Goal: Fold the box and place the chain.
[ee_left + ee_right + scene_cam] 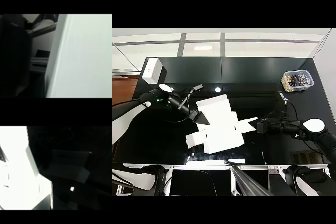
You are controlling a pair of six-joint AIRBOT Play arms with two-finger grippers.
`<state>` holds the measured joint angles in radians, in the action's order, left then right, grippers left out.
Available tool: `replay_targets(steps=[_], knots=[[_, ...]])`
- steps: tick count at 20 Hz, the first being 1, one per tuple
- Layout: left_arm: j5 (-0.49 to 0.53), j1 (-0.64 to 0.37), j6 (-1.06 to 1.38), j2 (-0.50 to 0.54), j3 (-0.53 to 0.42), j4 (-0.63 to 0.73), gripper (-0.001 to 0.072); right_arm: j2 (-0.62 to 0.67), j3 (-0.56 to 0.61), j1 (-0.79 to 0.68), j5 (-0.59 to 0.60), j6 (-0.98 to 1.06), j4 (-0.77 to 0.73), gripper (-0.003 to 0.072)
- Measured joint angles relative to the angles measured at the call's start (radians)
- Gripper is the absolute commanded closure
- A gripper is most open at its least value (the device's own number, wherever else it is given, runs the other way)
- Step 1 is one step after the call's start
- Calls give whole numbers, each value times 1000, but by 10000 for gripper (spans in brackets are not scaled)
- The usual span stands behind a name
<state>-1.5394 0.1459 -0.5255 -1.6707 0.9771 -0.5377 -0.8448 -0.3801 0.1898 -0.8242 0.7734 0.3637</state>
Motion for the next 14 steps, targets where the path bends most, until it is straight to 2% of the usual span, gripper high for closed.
replay_targets(steps=[1,3,4,5,6,7,11,14], knots=[[-15,-3,7,-2,4,0,680,0,0,0,-1,2,3,666],[-26,-4,23,-4,8,0,682,0,0,0,-2,5,6,666],[-30,-3,31,-4,10,-2,684,0,0,0,-3,6,7,637],[-28,-1,35,-3,11,-8,684,0,0,0,-2,8,9,371],[-21,2,38,2,11,-24,685,0,-2,-5,2,8,13,45],[-14,6,41,13,12,-33,685,0,-6,-13,3,8,13,-26],[63,43,46,132,2,-94,685,0,-77,-89,-64,8,91,-26],[238,113,124,288,-61,-93,681,0,-154,-150,-126,8,170,-26]])
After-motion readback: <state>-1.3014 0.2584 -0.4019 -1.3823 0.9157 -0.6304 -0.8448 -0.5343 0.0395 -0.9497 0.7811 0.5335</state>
